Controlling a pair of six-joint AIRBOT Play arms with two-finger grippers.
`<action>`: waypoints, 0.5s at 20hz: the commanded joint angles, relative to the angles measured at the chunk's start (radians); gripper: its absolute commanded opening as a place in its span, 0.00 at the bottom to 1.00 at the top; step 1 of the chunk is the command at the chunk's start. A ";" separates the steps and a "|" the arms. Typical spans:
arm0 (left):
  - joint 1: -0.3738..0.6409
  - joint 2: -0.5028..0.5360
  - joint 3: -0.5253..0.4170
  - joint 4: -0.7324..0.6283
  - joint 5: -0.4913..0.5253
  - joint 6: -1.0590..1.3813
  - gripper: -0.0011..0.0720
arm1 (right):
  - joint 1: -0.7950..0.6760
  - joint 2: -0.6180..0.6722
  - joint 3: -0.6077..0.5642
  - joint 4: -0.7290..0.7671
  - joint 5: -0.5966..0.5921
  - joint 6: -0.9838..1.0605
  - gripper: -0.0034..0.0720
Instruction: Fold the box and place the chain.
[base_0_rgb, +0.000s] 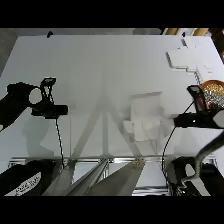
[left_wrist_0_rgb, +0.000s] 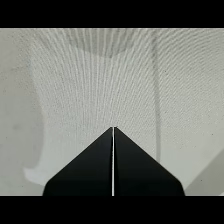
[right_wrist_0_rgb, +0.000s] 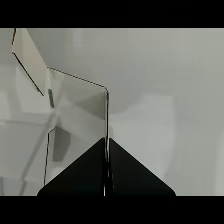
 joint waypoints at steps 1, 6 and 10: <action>0.000 0.000 0.000 0.000 0.018 0.000 0.03 | 0.124 0.080 -0.073 0.090 -0.043 0.033 0.06; 0.000 -0.001 0.000 -0.006 0.095 0.002 0.03 | 0.178 0.077 -0.074 0.094 -0.069 0.034 0.06; 0.000 -0.001 0.000 -0.028 0.233 0.004 0.03 | 0.178 0.078 -0.074 0.093 -0.069 0.033 0.06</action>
